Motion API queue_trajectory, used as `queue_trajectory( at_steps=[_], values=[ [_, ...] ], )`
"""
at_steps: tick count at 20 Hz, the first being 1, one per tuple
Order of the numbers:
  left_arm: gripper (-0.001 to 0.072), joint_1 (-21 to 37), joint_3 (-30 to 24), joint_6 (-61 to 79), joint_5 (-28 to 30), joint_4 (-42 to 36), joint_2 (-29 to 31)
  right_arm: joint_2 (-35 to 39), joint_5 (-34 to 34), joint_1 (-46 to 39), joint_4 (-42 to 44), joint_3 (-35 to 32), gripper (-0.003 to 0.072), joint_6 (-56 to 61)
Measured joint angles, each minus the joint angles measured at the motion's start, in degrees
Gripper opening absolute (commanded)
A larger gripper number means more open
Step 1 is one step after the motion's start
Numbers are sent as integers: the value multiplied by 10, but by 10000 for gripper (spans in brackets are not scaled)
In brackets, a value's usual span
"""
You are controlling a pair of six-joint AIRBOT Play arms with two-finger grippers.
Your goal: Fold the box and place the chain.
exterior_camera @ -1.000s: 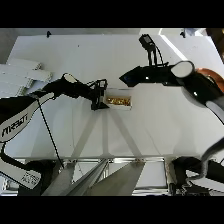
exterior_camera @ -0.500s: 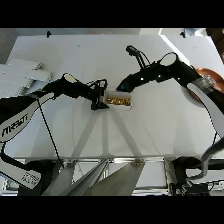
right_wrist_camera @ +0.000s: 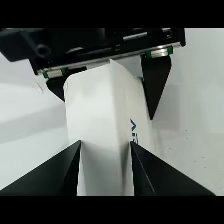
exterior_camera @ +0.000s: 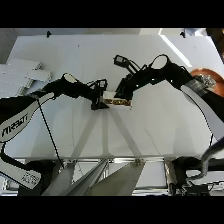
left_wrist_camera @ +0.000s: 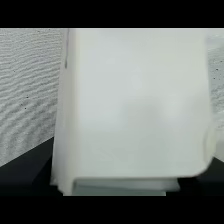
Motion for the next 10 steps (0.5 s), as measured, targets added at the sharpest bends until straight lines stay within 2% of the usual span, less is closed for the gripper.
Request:
queue_trajectory(
  at_steps=[4,5,10],
  values=[
    [346,0,0,0,0,0,0,1,-14,21,-35,0,254,-2],
    [346,0,0,0,0,0,0,1,-16,25,-40,0,180,-2],
    [346,0,0,0,0,0,0,1,-21,36,-61,0,154,8]
  ],
)
